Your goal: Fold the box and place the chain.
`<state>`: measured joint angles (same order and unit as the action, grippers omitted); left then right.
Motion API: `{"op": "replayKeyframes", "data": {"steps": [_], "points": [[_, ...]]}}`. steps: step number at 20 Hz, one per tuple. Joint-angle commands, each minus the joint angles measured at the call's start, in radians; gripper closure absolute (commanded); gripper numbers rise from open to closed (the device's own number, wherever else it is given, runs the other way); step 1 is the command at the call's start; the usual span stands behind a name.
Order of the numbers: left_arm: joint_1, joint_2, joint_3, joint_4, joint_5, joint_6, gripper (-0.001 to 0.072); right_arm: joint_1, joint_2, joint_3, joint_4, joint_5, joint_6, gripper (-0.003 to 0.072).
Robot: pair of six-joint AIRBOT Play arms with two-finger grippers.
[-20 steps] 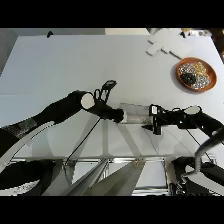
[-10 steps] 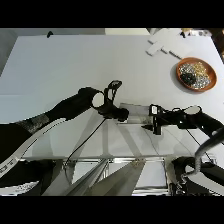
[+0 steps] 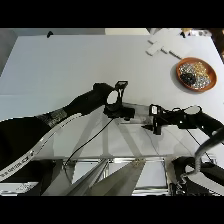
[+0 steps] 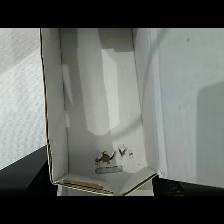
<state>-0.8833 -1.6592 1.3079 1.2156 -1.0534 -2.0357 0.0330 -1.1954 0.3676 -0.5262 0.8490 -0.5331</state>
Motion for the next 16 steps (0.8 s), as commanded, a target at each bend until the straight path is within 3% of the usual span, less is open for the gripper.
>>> {"op": "replayKeyframes", "data": {"steps": [1, 7, 12, 16], "points": [[-0.006, -0.023, 0.018, 0.045, -0.040, -0.103, 0.0196, 0.000, 0.000, 0.000, 0.001, 0.000, 0.001, 0.0280], [-0.028, -0.024, 0.018, 0.169, -0.053, -0.198, 0.0201, 0.000, 0.000, 0.000, 0.001, 0.000, 0.001, 0.0280], [-0.032, -0.046, 0.018, 0.167, -0.073, -0.198, 0.0209, 0.000, 0.000, 0.000, 0.001, 0.000, 0.001, 0.0280], [-0.040, -0.077, 0.052, 0.171, -0.110, -0.196, 0.0281, 0.000, 0.000, 0.000, 0.001, 0.000, 0.001, 0.0280]]}}
